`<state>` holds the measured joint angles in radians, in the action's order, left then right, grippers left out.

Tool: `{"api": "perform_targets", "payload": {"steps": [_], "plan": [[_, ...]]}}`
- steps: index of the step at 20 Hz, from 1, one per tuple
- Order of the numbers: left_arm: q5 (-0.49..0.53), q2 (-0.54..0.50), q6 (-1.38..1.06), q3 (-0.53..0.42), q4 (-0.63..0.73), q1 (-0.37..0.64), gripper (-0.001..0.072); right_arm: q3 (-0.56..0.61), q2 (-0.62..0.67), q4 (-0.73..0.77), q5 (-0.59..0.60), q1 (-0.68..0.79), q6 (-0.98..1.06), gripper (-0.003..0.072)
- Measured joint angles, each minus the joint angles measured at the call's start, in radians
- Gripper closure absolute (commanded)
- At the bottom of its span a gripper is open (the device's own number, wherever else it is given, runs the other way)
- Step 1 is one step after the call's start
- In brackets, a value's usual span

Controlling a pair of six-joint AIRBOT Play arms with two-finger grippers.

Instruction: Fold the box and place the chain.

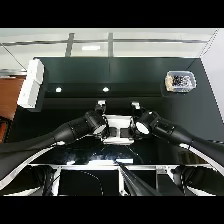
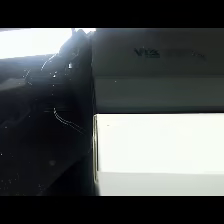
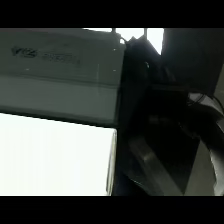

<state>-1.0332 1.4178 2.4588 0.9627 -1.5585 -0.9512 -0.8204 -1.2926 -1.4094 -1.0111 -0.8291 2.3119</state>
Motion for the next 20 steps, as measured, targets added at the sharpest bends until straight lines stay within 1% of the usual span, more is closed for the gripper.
{"api": "perform_targets", "payload": {"steps": [5,6,7,9,10,17,18,19,20], "plan": [[0.002,0.0,-0.003,0.0,-0.002,-0.001,0.068,-0.001,-0.01,0.003,0.003,-0.01,0.008,0.0671],[0.002,0.0,-0.003,0.0,-0.003,-0.001,0.068,-0.001,-0.011,0.003,0.005,-0.011,0.008,0.0615],[0.003,0.0,-0.006,0.0,-0.005,-0.001,0.068,-0.001,-0.012,0.005,0.011,-0.012,0.006,0.0523],[0.002,0.0,-0.01,0.0,-0.008,-0.001,0.068,-0.002,-0.012,0.018,0.015,-0.014,0.004,0.0532],[0.002,0.0,-0.009,0.0,-0.008,-0.001,0.068,-0.002,-0.014,0.021,0.019,-0.014,0.005,0.0668],[0.003,0.0,-0.005,0.0,-0.006,-0.001,0.068,-0.004,-0.013,0.016,0.024,-0.013,0.008,0.0671],[0.003,0.0,-0.005,0.0,-0.005,-0.001,0.068,-0.004,-0.013,0.016,0.025,-0.013,0.006,0.062],[0.003,0.0,-0.006,0.0,-0.006,-0.001,0.068,-0.004,-0.013,0.017,0.026,-0.013,0.0,0.0492],[0.003,0.0,-0.009,0.0,-0.006,-0.001,0.068,-0.005,-0.01,0.022,0.029,-0.014,-0.004,0.0481]]}}
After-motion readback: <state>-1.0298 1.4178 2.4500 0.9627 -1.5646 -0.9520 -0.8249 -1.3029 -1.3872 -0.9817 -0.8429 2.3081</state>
